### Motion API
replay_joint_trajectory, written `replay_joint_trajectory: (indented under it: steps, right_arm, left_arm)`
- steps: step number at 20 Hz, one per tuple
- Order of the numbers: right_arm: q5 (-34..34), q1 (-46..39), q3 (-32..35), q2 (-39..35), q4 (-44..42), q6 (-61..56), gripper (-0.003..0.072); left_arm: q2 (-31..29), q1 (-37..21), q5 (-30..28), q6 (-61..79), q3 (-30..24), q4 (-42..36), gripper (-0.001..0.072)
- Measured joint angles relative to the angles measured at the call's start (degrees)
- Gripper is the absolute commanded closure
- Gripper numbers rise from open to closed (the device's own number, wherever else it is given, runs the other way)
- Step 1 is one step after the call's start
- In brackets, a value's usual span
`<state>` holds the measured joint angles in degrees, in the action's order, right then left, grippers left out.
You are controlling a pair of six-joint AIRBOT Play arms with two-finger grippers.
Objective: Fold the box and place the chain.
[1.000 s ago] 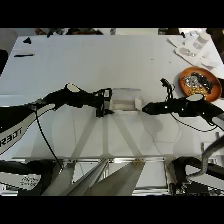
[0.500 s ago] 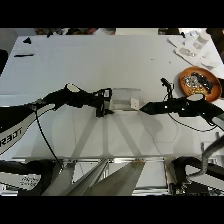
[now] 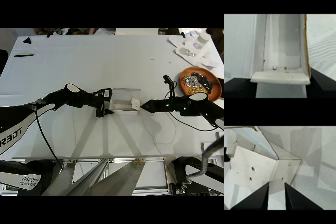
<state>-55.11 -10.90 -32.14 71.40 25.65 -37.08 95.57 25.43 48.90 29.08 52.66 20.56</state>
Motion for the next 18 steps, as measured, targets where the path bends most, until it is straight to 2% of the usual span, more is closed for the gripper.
replay_joint_trajectory:
  steps: [1, 3, 18]
  right_arm:
    - [-0.1, 0.0, 0.0, -0.1, 0.0, 0.0, 0.0482]
    - [-0.7, 0.0, 0.0, -0.1, 0.0, -0.1, 0.0383]
    - [2.5, 2.3, 0.0, -0.1, -1.8, -0.1, 0.0383]
  left_arm:
    - [0.0, 0.0, 0.0, 0.0, 0.0, 0.0, 0.0362]
    - [0.0, 0.0, 0.0, 0.0, 0.0, 0.0, 0.0362]
    - [0.0, 0.0, 0.0, 0.0, 0.0, 0.0, 0.0362]
